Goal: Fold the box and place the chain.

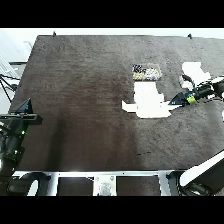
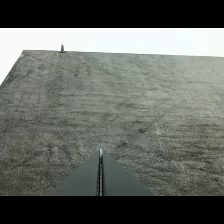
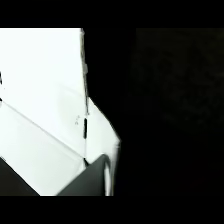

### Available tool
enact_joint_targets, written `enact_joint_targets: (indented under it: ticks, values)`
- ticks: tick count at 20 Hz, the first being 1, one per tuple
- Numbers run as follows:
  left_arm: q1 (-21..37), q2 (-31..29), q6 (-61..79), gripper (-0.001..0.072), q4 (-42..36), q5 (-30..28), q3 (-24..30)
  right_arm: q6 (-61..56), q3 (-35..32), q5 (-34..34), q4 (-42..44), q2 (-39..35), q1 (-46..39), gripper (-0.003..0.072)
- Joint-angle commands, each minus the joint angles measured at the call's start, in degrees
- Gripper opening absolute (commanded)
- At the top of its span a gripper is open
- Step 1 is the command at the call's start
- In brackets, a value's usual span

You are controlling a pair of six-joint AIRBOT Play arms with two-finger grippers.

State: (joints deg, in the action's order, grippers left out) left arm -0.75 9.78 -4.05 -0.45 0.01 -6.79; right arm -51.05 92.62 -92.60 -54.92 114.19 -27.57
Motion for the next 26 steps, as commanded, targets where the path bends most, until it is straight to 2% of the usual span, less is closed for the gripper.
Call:
enact_joint_targets:
  ticks: [1, 3, 6, 9, 12, 17, 20, 26]
  values:
    - [0.0, 0.0, 0.0, 0.0022, 0.0, 0.0, 0.0, 0.1, 0.0, -2.0, 0.2, 0.8, 0.7, 0.0012]
    - [0.0, 0.0, 0.0, 0.0022, 0.0, 0.0, 0.0, -0.1, -0.3, -5.2, 2.8, 0.4, 0.7, 0.0011]
    - [0.0, 0.0, 0.0, 0.0022, 0.0, 0.0, 0.0, -0.3, -4.7, -5.5, 14.8, -3.1, 2.5, 0.0009]
    - [0.0, 0.0, 0.0, 0.0022, 0.0, 0.0, 0.0, -0.6, -11.8, 0.5, 16.5, -8.5, 8.6, 0.0009]
    - [0.0, 0.0, 0.0, 0.0023, 0.0, 0.0, 0.0, -1.1, -18.1, 8.7, 22.9, -11.8, 15.6, 0.001]
    - [0.0, 0.0, 0.0, 0.0022, 0.0, 0.0, 0.0, -4.3, -18.3, 20.5, 23.4, -11.9, 25.1, 0.001]
    - [0.0, 0.0, 0.0, 0.0022, 0.0, 0.1, 0.0, -4.2, -18.3, 25.7, 23.3, -11.9, 26.6, 0.001]
    - [0.0, 0.0, 0.0, 0.0022, 0.0, 0.6, 0.0, -3.9, -18.3, 27.7, 22.9, -11.9, 27.5, 0.0009]
